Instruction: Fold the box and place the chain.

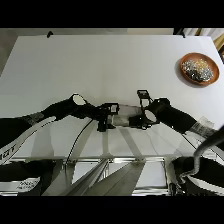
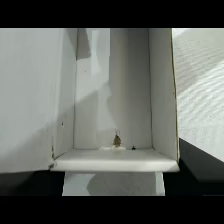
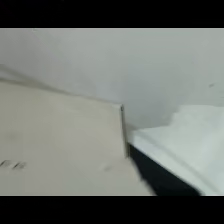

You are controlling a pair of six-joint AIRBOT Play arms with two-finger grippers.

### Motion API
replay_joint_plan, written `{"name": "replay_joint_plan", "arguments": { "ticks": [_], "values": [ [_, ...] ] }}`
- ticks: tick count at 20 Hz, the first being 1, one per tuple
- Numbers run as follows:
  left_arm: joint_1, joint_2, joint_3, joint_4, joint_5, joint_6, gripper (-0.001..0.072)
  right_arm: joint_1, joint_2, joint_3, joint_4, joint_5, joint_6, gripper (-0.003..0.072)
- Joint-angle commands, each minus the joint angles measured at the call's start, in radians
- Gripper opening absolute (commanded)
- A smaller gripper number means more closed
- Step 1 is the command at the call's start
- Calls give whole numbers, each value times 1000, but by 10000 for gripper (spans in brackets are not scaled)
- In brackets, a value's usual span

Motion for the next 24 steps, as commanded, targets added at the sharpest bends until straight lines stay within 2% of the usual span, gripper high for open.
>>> {"name": "replay_joint_plan", "arguments": {
  "ticks": [1, 3, 9, 11, 14, 18, 20, 22, 24],
  "values": [
    [0, 0, 0, -3, 1, -7, 273, -1, 64, 1, -20, -11, -69, 454],
    [0, 0, 0, -3, 2, -7, 273, -1, 129, 1, -43, -25, -73, 455],
    [0, 0, 0, -3, 1, -7, 273, -11, 386, 8, -106, 39, -293, 448],
    [0, 0, 0, -3, 1, -7, 273, -83, 450, 41, -124, 66, -315, 399],
    [0, 0, 0, -3, 1, -7, 273, -266, 466, 135, -159, 66, -457, 399],
    [0, 0, 0, -3, 1, -7, 273, -623, 398, 236, -189, -129, -538, 392],
    [0, 0, 0, -3, 2, -7, 273, -796, 291, 272, -183, -167, -583, 392],
    [0, 0, 0, -3, 1, -7, 273, -934, 152, 302, -117, -230, -585, 389],
    [0, 0, 0, -3, 1, -7, 273, -1017, -8, 369, -100, -223, -635, 249]
  ]
}}
